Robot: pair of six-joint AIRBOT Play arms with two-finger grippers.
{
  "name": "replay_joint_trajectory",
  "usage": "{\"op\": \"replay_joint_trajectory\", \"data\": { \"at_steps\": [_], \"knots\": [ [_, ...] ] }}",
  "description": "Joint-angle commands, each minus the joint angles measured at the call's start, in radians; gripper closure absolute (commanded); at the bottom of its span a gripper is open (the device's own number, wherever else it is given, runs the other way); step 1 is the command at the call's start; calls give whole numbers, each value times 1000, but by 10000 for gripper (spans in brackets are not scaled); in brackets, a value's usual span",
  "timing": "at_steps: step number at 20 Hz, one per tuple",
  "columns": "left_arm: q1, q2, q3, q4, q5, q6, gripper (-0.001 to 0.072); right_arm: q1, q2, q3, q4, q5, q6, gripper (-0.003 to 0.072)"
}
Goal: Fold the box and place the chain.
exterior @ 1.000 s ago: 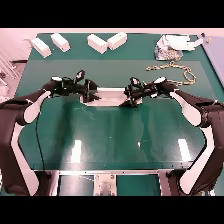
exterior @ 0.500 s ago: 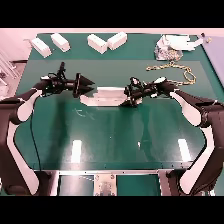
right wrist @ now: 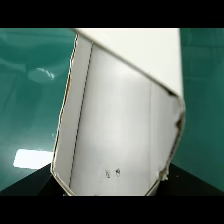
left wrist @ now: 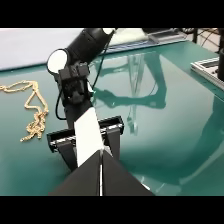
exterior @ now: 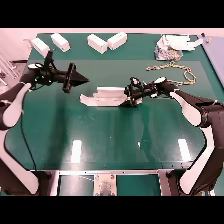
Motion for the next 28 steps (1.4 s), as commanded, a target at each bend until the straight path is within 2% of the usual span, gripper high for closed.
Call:
{"op": "replay_joint_trajectory", "data": {
  "at_steps": [1,5,7,12,17,22,24,28],
  "knots": [
    [2,183,-125,65,217,-47,699,0,-1,1,0,1,0,110],
    [-46,392,-373,58,561,-43,698,0,-1,1,0,1,0,109],
    [-91,441,-459,55,684,-43,698,0,-1,1,0,1,0,110],
    [-151,422,-543,60,700,-42,697,0,-1,1,0,0,0,110],
    [-151,353,-542,49,737,-37,697,0,-1,1,0,0,0,110],
    [-159,336,-542,-2,778,16,696,0,-1,1,0,0,0,110],
    [-159,327,-534,-75,821,61,696,0,-1,1,0,0,0,109],
    [-159,238,-433,-80,771,26,695,0,-1,1,0,0,0,110]
  ]
}}
